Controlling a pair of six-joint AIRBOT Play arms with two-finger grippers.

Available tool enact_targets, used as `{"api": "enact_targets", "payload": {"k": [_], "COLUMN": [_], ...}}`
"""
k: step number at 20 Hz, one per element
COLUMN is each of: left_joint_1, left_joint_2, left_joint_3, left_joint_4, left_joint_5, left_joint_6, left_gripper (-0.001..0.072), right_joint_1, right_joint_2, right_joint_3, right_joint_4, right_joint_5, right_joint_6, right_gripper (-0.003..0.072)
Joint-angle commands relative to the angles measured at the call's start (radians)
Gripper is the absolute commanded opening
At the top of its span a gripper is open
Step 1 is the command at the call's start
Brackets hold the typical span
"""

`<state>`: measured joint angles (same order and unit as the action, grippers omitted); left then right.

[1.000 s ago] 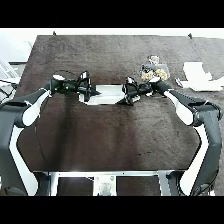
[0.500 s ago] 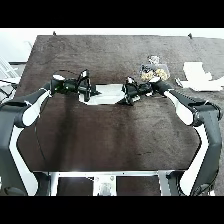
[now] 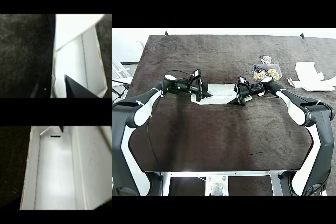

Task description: Fold the box and place the chain.

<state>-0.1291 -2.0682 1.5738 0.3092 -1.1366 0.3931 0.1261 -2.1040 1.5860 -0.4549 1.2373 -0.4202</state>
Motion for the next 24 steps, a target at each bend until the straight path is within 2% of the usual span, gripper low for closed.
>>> {"api": "enact_targets", "payload": {"k": [1, 7, 13, 15, 16, 17, 20, 22, 24], "left_joint_1": [-0.001, 0.031, 0.121, 0.159, 0.168, 0.171, 0.139, 0.105, 0.074], "left_joint_2": [0.003, 0.029, 0.056, 0.073, 0.078, 0.089, 0.148, 0.208, 0.289], "left_joint_3": [0.004, 0.005, 0.074, 0.093, 0.104, 0.114, 0.113, 0.095, 0.012], "left_joint_4": [-0.008, -0.016, -0.017, -0.024, -0.035, -0.032, -0.019, 0.014, 0.021], "left_joint_5": [-0.008, -0.042, -0.225, -0.335, -0.382, -0.43, -0.421, -0.347, -0.254], "left_joint_6": [0.0, 0.001, -0.082, -0.098, -0.099, -0.08, -0.128, -0.177, -0.175], "left_gripper": [0.0347, 0.0354, 0.0354, 0.035, 0.0168, 0.002, 0.0014, 0.0014, 0.0014], "right_joint_1": [0.0, 0.0, 0.0, 0.0, 0.0, 0.0, 0.0, 0.0, 0.0], "right_joint_2": [0.0, 0.0, 0.0, 0.0, 0.0, 0.0, 0.0, 0.0, 0.0], "right_joint_3": [0.001, 0.001, 0.001, 0.001, 0.001, 0.0, 0.0, 0.0, 0.0], "right_joint_4": [-0.001, -0.001, -0.001, -0.001, -0.001, -0.001, -0.001, -0.001, 0.0], "right_joint_5": [0.002, 0.002, 0.002, 0.002, 0.002, 0.002, 0.002, 0.002, 0.002], "right_joint_6": [0.0, 0.0, 0.0, 0.0, 0.0, 0.0, 0.0, 0.0, 0.0], "right_gripper": [0.0591, 0.0591, 0.0591, 0.059, 0.0591, 0.0591, 0.0591, 0.0591, 0.0591]}}
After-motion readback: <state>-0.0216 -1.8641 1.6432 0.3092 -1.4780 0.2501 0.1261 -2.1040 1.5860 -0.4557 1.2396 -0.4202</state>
